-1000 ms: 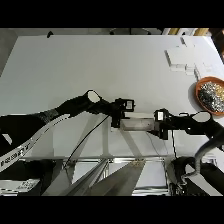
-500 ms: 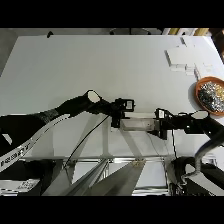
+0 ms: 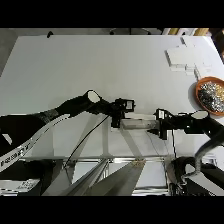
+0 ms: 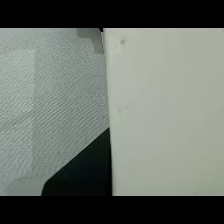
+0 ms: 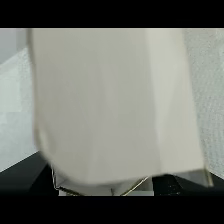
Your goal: Fold the box and place the chain.
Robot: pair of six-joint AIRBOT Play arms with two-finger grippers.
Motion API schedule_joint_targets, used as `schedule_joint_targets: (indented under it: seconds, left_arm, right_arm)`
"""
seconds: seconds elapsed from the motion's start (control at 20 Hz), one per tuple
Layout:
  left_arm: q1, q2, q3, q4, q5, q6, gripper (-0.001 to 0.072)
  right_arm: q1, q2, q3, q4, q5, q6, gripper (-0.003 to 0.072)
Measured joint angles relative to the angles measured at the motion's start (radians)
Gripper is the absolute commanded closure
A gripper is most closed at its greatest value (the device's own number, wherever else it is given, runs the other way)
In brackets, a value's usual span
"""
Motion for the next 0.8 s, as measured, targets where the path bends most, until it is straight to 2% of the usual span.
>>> schedule_joint_targets:
  seconds: [0.1, 0.2, 0.8]
  left_arm:
    - [0.0, 0.0, 0.0, 0.0, 0.0, 0.0, 0.0699]
    - [0.0, 0.0, 0.0, 0.0, 0.0, 0.0, 0.0699]
    - [0.0, 0.0, 0.0, 0.0, 0.001, 0.0, 0.0699]
  right_arm:
    - [0.0, 0.0, 0.0, -0.011, -0.001, 0.0, 0.0301]
    - [0.0, 0.0, 0.001, -0.018, -0.003, 0.0, 0.0228]
    - [0.0, 0.0, 0.001, -0.029, -0.01, -0.001, 0.0229]
